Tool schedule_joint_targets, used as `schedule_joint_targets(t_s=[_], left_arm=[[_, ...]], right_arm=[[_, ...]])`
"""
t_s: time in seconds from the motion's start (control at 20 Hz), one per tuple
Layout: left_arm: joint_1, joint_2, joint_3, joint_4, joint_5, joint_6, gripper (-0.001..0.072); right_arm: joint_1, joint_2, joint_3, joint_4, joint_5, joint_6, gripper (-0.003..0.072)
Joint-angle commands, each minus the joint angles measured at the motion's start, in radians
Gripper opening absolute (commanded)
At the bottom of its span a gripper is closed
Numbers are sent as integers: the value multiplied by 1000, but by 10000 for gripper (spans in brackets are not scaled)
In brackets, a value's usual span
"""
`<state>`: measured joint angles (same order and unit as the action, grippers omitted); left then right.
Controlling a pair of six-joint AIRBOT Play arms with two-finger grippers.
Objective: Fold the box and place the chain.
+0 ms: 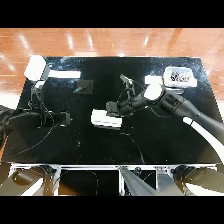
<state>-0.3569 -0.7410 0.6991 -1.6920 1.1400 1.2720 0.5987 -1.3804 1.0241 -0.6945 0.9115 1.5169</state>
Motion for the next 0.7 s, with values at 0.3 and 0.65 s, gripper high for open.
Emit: schedule_joint_targets(t_s=[0.3,0.65], left_arm=[[-1,0,0,-27,0,0,558],[-1,-2,0,-35,0,0,558]], right_arm=[[41,-41,-86,54,-152,43,37],[41,-56,-86,14,-150,43,37]])
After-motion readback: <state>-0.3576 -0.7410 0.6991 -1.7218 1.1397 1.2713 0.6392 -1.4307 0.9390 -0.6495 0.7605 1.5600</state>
